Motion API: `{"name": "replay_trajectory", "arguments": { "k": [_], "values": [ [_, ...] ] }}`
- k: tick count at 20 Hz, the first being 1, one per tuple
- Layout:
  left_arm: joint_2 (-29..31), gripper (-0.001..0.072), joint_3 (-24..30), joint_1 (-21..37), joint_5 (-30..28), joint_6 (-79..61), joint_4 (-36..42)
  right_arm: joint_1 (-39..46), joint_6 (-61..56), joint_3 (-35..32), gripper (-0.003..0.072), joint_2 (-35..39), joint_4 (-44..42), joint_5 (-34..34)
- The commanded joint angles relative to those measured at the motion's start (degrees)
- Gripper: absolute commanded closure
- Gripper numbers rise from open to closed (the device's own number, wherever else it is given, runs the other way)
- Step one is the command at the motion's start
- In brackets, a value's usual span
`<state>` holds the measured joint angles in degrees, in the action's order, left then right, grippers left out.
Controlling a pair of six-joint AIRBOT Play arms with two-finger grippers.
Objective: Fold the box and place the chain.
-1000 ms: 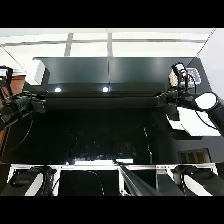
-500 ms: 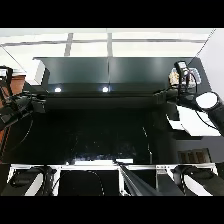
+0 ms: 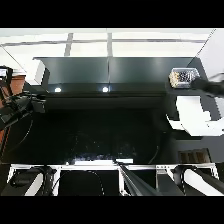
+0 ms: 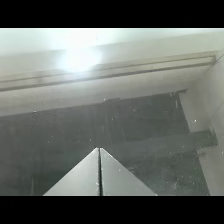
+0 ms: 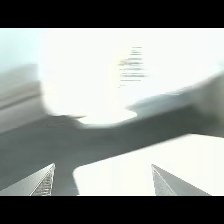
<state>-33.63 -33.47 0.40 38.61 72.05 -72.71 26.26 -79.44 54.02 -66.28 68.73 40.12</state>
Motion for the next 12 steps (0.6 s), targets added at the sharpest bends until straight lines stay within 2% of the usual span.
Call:
{"name": "replay_trajectory", "arguments": {
  "k": [1, 2, 3, 4, 8, 9, 12],
  "values": [
    [-0.11, 0.0682, 0.04, -0.04, -1.11, 0.13, 0.94, 20.11, -0.79, 10.45, -0.0017, -7.58, 9.11, 14.40],
    [-0.81, 0.0679, 0.04, -0.04, -2.36, 0.15, 0.98, 23.52, 1.29, 13.33, -0.0017, -10.27, 9.14, 17.38],
    [-1.99, 0.0520, 0.04, -0.07, -3.32, 0.35, 1.75, 26.23, 3.56, 16.35, -0.0016, -13.53, 9.14, 20.72],
    [-3.58, 0.0016, 0.04, -0.24, -3.61, 0.35, 3.56, 27.91, 5.92, 19.06, -0.0016, -16.65, 9.14, 24.17],
    [-10.23, 0.0006, -0.07, -2.14, -4.31, 0.81, 9.05, 28.55, 19.71, 25.59, -0.0016, -26.67, 9.18, 37.31],
    [-11.30, 0.0006, -0.07, -2.84, -4.76, 0.81, 9.14, 28.11, 23.10, 25.59, -0.0016, -27.82, 9.22, 39.06],
    [-13.16, 0.0005, -0.07, -4.66, -5.99, 0.79, 9.14, 26.25, 28.22, 25.59, 0.0006, -28.83, 8.66, 38.56]
  ]
}}
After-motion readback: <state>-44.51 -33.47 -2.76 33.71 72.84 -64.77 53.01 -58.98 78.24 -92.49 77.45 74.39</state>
